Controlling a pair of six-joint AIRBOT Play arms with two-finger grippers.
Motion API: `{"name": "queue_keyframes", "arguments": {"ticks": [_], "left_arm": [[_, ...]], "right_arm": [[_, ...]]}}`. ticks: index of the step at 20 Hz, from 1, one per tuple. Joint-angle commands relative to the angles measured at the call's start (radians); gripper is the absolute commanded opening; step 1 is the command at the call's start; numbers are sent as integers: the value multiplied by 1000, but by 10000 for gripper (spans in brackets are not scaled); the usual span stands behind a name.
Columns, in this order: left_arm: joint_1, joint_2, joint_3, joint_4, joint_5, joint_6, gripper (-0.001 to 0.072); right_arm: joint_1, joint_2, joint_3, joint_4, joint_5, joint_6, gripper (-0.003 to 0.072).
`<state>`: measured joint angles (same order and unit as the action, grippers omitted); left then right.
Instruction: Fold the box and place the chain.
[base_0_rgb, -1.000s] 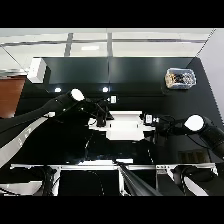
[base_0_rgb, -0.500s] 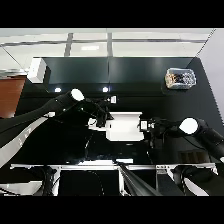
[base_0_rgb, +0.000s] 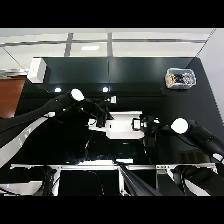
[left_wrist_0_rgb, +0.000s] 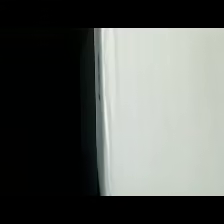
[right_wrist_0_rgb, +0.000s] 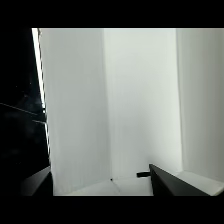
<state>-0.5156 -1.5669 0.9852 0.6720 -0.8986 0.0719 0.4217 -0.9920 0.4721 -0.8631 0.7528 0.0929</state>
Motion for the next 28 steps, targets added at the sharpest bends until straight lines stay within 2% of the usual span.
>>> {"name": "queue_keyframes", "arguments": {"ticks": [1,7,16,19,24,28], "left_arm": [[0,0,-1,0,0,0,25],[0,0,-1,0,-4,0,25],[0,0,-1,0,-4,0,26],[0,0,-1,0,-4,0,25],[0,0,-1,0,-3,0,26],[0,0,-1,0,-3,0,26]], "right_arm": [[-7,-4,52,-27,-22,0,706],[-16,-4,82,-16,-56,-66,707],[-124,-6,82,13,-48,-88,707],[-144,-29,82,116,-56,-157,706],[-146,-151,81,342,46,-353,706],[-154,-206,81,320,29,-394,706]]}}
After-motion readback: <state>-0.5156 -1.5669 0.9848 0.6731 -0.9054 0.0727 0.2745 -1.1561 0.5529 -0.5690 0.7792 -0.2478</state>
